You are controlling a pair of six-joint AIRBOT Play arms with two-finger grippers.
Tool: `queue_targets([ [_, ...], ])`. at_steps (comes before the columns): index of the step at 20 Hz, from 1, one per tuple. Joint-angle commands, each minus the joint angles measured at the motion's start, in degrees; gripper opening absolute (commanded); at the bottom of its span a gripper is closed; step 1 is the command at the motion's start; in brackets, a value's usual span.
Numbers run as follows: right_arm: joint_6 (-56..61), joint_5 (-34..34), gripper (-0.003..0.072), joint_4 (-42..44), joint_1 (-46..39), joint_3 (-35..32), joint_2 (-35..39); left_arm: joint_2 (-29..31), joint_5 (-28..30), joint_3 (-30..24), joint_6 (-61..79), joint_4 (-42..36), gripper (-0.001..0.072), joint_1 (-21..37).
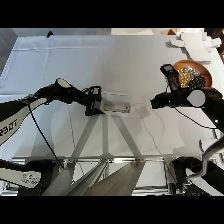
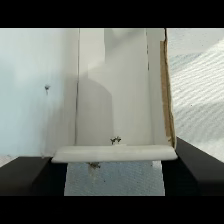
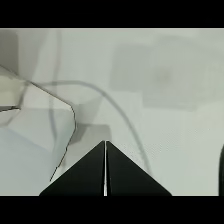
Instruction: Fold the box and place the chain.
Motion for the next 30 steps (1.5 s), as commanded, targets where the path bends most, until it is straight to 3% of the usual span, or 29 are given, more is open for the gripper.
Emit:
queue_targets([
  [1, 6.3, -0.6, 0.0013, 2.6, -1.3, -4.0, -2.1, 0.0, 0.0, 0.0, 0.0, 0.0, 0.0321, 0.0],
  [7, -6.6, -1.7, 0.0011, 25.4, -1.3, -6.2, -8.3, 0.0, 0.0, 0.0, 0.0, 0.0, 0.0321, 0.0],
  [13, -10.7, -2.1, 0.0011, 31.9, -1.2, -6.2, -14.1, 0.0, 0.0, 0.0, 0.0, 0.0, 0.0321, 0.0],
  [18, -18.7, -1.2, 0.0012, 43.1, -1.2, -6.2, -14.1, 0.0, 0.0, 0.0, 0.0, 0.0, 0.0321, 0.0],
  [23, -18.6, -0.5, 0.0024, 46.1, -1.2, -6.2, -14.1, 0.0, 0.0, 0.0, 0.0, 0.0, 0.0321, 0.0],
  [26, -18.7, -0.3, 0.0179, 49.9, -1.2, -6.2, -14.1, 0.0, 0.0, 0.0, 0.0, 0.0, 0.0321, 0.0],
  [30, -18.6, 0.2, 0.0204, 50.4, -1.2, -6.2, -13.5, 0.0, 0.0, 0.0, 0.0, 0.0, 0.0321, 0.0],
])
